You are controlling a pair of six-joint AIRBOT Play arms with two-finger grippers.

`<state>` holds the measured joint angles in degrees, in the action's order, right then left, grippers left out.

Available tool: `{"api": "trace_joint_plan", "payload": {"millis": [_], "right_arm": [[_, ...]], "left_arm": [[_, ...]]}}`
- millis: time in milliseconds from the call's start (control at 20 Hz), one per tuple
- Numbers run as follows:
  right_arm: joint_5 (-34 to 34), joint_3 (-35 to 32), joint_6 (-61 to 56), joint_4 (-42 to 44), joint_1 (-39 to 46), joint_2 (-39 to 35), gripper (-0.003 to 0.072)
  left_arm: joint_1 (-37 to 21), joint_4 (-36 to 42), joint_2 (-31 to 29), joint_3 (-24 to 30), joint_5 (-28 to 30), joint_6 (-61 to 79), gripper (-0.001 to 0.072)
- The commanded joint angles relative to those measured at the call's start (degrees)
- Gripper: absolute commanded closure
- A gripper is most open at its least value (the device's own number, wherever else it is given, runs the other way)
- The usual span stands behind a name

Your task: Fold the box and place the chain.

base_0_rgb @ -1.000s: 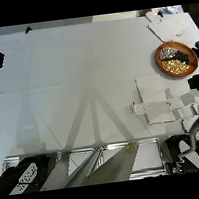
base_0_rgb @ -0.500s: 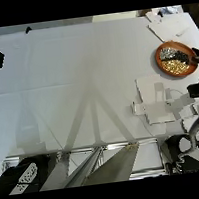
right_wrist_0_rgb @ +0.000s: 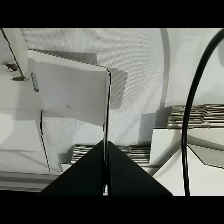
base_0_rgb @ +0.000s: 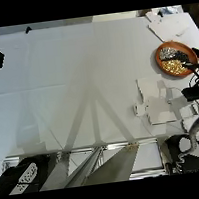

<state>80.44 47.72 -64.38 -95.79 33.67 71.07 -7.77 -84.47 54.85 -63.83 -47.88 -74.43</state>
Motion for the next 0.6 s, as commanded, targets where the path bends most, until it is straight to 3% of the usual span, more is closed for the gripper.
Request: {"api": "trace_joint_plan", "payload": {"millis": [0,300,550], "right_arm": [[1.92,0.02,3.10,2.58,-0.04,0.46,0.0674],[1.73,0.00,9.44,22.16,-1.90,-4.92,0.0674],[-3.96,0.00,10.88,34.14,-12.63,-9.44,0.0674]], "left_arm": [[0.00,0.00,-0.04,-0.04,0.00,0.00,0.0007],[0.00,0.00,-0.04,-0.04,0.02,0.00,0.0007],[0.00,0.00,-0.04,-0.04,0.00,0.00,0.0007]]}}
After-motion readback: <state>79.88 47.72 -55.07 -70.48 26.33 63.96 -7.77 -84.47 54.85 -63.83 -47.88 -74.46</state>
